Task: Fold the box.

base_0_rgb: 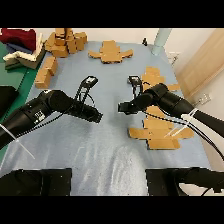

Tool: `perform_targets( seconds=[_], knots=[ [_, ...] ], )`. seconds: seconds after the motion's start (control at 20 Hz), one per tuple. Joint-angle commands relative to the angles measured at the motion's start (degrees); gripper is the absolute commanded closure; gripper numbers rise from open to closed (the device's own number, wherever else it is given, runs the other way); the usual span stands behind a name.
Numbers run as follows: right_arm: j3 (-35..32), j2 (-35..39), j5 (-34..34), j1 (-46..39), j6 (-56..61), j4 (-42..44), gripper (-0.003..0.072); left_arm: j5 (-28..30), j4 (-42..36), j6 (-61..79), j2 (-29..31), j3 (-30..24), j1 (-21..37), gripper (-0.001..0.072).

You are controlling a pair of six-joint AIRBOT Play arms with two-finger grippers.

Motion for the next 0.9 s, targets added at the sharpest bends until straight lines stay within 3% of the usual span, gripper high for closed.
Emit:
perform_targets(
  seconds=[0.0,0.35,0.45,0.5,0.55,0.65,0.7,0.85],
  knots=[
    [0.02,-0.04,0.00,0.04,0.02,0.00,0.0594,0.00,0.00,0.00,0.04,0.00,0.04,0.0697],
    [0.57,-0.02,1.07,-0.11,3.34,4.35,0.0594,0.72,0.00,0.00,0.04,0.00,0.04,0.0697],
    [5.16,0.24,-6.64,-2.93,6.60,-4.59,0.0577,3.26,0.00,0.00,0.04,0.00,0.04,0.0697],
    [8.28,0.44,-14.23,-4.98,6.69,-11.45,0.0444,3.72,0.00,0.00,0.04,0.00,0.04,0.0697],
    [11.52,0.66,-23.52,-7.52,6.67,-20.46,0.0222,3.78,0.00,0.00,0.04,0.00,0.04,0.0697],
    [14.67,1.60,-37.77,-13.51,3.10,-34.95,0.0182,3.89,-0.02,0.00,0.04,0.00,0.04,0.0697],
    [14.25,2.38,-40.96,-17.29,-0.17,-37.81,0.0184,3.93,-0.02,0.00,0.04,0.00,0.04,0.0697],
    [8.07,6.05,-39.30,-30.82,-4.13,-32.94,0.0188,5.49,0.00,0.00,0.04,0.00,0.04,0.0697]
  ],
)
